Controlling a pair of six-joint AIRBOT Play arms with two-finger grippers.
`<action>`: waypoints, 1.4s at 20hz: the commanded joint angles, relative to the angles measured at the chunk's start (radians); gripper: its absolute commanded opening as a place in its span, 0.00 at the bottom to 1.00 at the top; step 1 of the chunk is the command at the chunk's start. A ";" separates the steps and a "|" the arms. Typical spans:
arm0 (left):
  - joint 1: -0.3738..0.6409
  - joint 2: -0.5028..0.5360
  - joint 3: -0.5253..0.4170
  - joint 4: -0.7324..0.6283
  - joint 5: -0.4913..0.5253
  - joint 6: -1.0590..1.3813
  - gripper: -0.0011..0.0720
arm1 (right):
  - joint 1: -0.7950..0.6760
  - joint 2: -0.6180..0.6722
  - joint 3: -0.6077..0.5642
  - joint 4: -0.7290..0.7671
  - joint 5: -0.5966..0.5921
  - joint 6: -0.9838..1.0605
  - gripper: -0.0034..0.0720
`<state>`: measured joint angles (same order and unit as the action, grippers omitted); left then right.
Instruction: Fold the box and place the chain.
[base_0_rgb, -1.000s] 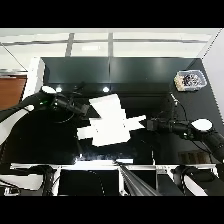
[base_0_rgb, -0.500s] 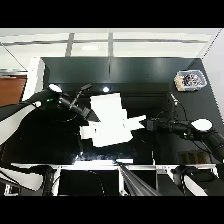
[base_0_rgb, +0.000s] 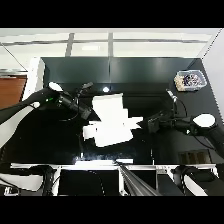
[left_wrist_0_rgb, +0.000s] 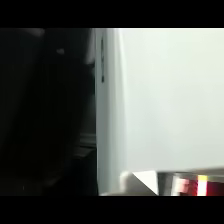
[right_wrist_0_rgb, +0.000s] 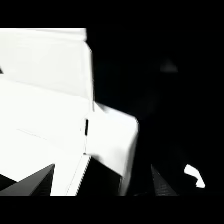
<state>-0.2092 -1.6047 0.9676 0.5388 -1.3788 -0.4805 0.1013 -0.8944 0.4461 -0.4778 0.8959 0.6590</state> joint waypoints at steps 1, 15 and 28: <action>-0.058 0.121 -0.078 -0.029 0.168 0.185 0.05 | 0.000 0.001 0.117 -0.072 0.086 -0.130 0.99; -0.248 0.130 -0.134 0.013 0.533 0.683 0.05 | 0.288 -0.003 0.192 -0.556 -0.114 -0.320 0.99; -0.251 0.103 -0.131 0.108 0.537 0.682 0.05 | 0.354 -0.174 0.145 -0.617 -0.110 -0.335 0.99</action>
<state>-0.4599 -1.4998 0.8364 0.6209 -0.8486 0.2005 0.4343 -1.0325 0.5926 -1.0966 0.7826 0.3321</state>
